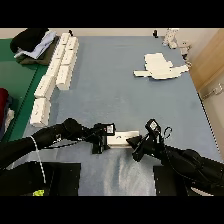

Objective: Fold the box.

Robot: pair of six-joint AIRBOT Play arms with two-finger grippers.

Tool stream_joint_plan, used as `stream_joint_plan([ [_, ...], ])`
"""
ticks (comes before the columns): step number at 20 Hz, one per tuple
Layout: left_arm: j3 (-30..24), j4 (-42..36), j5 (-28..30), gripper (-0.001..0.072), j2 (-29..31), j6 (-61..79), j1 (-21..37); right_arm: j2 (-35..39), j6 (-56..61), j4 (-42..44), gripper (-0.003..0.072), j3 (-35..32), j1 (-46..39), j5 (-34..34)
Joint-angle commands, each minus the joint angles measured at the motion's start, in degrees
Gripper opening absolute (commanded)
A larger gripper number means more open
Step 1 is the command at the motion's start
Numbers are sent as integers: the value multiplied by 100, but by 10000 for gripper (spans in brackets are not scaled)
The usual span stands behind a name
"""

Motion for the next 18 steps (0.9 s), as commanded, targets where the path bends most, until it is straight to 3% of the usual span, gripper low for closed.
stream_joint_plan([
  [1, -2, 2, 2, 455, -2, 4, -2, -83, 24, -9, 3, -24, 4, -68],
  [13, -2, 2, 2, 455, -2, 4, -2, -68, 22, -17, 3, 2, 4, -59],
  [18, -2, 2, 2, 455, -2, 4, -2, 332, 22, -50, 3, 44, 4, -48],
])
